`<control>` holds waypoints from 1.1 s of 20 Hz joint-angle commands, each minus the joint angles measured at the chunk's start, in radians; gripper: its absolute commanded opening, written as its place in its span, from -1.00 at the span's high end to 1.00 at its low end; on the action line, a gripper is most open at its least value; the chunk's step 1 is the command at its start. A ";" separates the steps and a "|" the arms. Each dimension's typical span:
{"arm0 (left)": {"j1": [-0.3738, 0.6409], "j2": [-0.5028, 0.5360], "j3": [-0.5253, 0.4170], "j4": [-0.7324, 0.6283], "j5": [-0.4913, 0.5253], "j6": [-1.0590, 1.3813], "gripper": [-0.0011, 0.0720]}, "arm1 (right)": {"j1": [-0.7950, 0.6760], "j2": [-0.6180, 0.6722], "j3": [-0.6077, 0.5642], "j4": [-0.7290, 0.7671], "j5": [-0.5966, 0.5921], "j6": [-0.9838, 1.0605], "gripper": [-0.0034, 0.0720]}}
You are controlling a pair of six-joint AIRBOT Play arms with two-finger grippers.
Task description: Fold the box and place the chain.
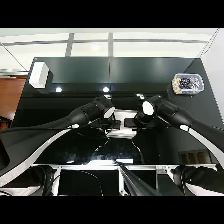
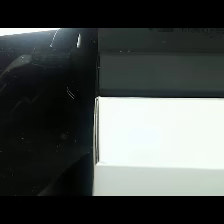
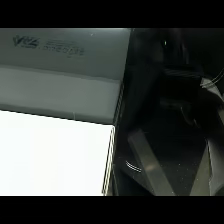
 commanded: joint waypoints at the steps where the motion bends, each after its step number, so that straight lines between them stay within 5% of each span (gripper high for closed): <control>1: 0.000 0.000 0.000 0.000 0.002 0.001 0.90 | 0.003 -0.002 0.000 -0.002 -0.005 0.000 0.62; 2: 0.000 0.000 0.000 0.000 0.002 0.001 0.90 | 0.003 -0.002 0.001 -0.002 -0.010 0.000 0.88; 7: 0.000 0.000 0.000 0.000 0.002 0.001 0.90 | 0.003 -0.001 0.001 -0.001 -0.020 0.000 0.86; 9: 0.000 0.000 0.000 0.000 0.002 0.001 0.90 | 0.003 0.002 0.001 0.000 -0.018 0.003 0.17; 14: 0.000 0.000 0.000 0.001 0.002 0.001 0.90 | -0.014 0.089 0.001 -0.020 0.041 -0.082 0.17; 18: 0.000 0.000 0.000 0.001 0.002 0.001 0.90 | -0.034 0.290 0.001 -0.050 0.113 -0.149 0.17; 22: 0.000 0.000 0.000 0.000 0.002 0.001 0.90 | -0.121 0.495 0.000 -0.304 0.124 -0.180 0.18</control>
